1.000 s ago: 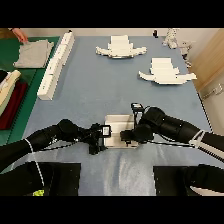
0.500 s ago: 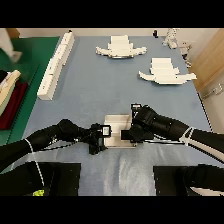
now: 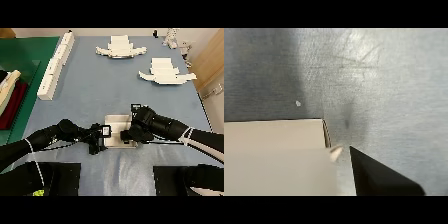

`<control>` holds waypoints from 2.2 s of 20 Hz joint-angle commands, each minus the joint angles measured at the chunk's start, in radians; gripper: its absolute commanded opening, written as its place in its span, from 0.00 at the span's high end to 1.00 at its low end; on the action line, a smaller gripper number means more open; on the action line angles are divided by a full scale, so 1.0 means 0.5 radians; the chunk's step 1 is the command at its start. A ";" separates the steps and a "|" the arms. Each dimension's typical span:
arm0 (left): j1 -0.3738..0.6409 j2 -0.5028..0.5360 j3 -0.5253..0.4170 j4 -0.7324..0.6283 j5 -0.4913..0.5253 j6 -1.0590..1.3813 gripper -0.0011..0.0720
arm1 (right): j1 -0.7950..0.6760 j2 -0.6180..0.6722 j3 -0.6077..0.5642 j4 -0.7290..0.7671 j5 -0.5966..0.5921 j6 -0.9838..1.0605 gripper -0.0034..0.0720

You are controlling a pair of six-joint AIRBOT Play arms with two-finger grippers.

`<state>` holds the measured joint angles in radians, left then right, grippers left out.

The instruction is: Fold the box.

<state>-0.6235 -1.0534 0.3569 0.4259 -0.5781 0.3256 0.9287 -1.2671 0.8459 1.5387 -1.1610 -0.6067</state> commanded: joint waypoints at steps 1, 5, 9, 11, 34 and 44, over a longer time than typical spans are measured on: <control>0.000 -0.001 0.001 0.000 0.000 -0.003 0.36 | 0.001 0.034 0.002 0.013 -0.038 -0.010 0.20; 0.000 -0.002 0.001 0.000 0.001 -0.003 0.36 | -0.002 0.214 0.037 0.005 -0.188 -0.040 0.20; 0.000 -0.001 0.001 0.000 0.000 -0.003 0.36 | -0.067 0.486 0.088 -0.075 -0.217 -0.060 0.27; 0.000 -0.002 0.001 0.000 0.001 -0.003 0.36 | -0.231 0.553 0.087 -0.079 -0.311 -0.199 0.48; 0.000 -0.002 0.001 0.000 0.000 -0.003 0.36 | -1.530 -0.637 0.230 2.220 -0.927 -3.093 0.96; 0.000 -0.002 0.001 0.000 0.002 -0.003 0.36 | -1.077 0.003 0.034 1.804 -0.127 -3.298 0.96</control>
<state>-0.6235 -1.0538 0.3569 0.4255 -0.5781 0.3241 0.3279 -1.3811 0.9138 2.5069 -1.4094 -2.2101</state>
